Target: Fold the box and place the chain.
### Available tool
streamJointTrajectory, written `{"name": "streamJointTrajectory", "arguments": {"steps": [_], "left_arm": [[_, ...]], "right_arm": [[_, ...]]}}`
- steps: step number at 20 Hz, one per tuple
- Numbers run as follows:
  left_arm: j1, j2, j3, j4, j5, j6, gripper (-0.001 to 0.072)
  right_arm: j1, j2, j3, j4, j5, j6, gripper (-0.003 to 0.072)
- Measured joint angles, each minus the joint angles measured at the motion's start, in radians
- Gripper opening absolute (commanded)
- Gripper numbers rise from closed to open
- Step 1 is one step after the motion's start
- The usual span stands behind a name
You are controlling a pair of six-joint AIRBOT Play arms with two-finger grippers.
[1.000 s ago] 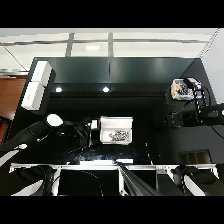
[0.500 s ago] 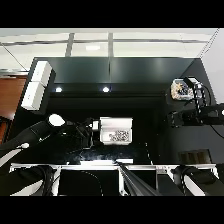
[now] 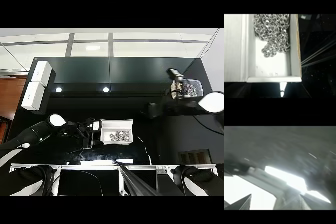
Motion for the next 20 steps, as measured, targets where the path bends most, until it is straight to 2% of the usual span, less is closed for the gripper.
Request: {"name": "streamJointTrajectory", "arguments": {"steps": [4, 8, 10, 13, 20], "left_arm": [[0.0, 0.0, 0.0, 0.0, 0.005, 0.0, 0.0464], [0.0, 0.0, 0.0, 0.001, 0.004, 0.0, 0.0465], [0.0, 0.0, 0.0, 0.001, 0.003, 0.0, 0.0465], [0.0, 0.0, 0.0, 0.001, 0.003, 0.0, 0.0465], [0.0, 0.0, 0.0, 0.001, 0.003, 0.0, 0.0465]], "right_arm": [[0.094, -0.14, 0.003, 0.116, -0.058, -0.312, 0.071], [0.134, -0.169, 0.024, 0.154, 0.012, -0.646, 0.071], [0.145, -0.159, 0.032, 0.158, 0.054, -0.75, 0.071], [0.176, -0.153, 0.011, 0.138, 0.078, -0.832, 0.071], [0.282, -0.15, -0.051, 0.108, 0.009, -0.919, 0.071]]}}
